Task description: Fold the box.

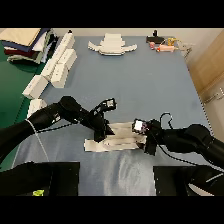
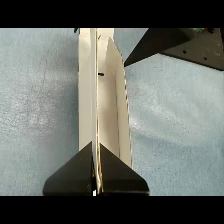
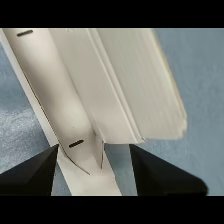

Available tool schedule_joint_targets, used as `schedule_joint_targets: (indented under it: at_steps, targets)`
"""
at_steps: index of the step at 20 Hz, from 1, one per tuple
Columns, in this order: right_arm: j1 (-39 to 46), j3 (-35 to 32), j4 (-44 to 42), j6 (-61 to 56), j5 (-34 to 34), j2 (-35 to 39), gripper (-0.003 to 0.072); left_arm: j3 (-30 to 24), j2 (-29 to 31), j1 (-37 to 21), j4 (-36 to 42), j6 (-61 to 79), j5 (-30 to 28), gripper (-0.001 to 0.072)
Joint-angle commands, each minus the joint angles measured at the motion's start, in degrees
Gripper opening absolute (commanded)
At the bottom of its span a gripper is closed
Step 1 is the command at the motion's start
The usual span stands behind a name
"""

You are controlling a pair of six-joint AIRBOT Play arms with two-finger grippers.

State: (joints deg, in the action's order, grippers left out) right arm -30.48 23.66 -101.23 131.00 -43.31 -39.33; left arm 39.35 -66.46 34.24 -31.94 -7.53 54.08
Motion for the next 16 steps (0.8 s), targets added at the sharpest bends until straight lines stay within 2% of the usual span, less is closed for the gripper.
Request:
schedule_joint_targets:
  at_steps: [1,13,16]
  targets:
    - [1.95,1.51,-5.49,12.79,-0.72,-4.57,0.0701,-0.02,-0.02,0.02,0.00,0.02,-0.02,0.0014]
    - [1.95,1.38,-6.21,14.58,-1.64,-8.59,0.0702,0.00,-0.02,0.04,0.00,0.02,-0.02,0.0014]
    - [1.97,1.38,-9.14,16.79,-1.16,-8.81,0.0701,0.00,-0.02,0.04,0.00,0.02,-0.02,0.0014]
